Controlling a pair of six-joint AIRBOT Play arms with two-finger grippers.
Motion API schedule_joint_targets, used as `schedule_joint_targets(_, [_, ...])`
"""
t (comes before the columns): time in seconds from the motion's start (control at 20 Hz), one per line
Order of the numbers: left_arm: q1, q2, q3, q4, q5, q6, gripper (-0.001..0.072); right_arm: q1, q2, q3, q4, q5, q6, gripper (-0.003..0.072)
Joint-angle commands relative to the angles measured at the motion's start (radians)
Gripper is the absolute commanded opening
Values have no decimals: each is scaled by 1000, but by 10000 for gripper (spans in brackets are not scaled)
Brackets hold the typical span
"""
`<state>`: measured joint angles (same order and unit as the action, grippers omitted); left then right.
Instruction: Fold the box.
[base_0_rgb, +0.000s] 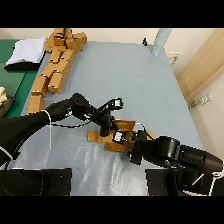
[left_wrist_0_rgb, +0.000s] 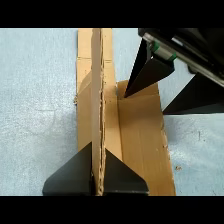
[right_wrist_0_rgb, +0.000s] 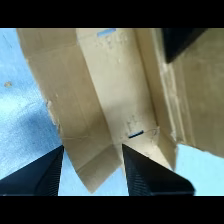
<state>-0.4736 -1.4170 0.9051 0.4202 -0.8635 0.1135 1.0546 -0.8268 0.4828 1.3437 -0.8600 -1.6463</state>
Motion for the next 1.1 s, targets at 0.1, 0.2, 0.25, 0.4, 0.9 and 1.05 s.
schedule_joint_targets(0.1, [2,0,0,0,65,-66,16,0,22,0,-2,-4,1,548])
schedule_joint_targets(0.2, [2,0,1,0,89,-65,16,0,22,0,-2,-7,1,548])
schedule_joint_targets(0.25, [2,0,0,0,95,-66,15,0,22,0,-2,-10,1,548])
schedule_joint_targets(0.4, [1,0,0,5,93,-66,15,0,22,0,-2,-13,0,548])
schedule_joint_targets(0.9, [0,0,0,7,81,-61,16,0,24,8,-92,-17,1,548])
schedule_joint_targets(1.05, [-1,0,0,7,62,-60,16,0,24,27,-104,-19,1,548])
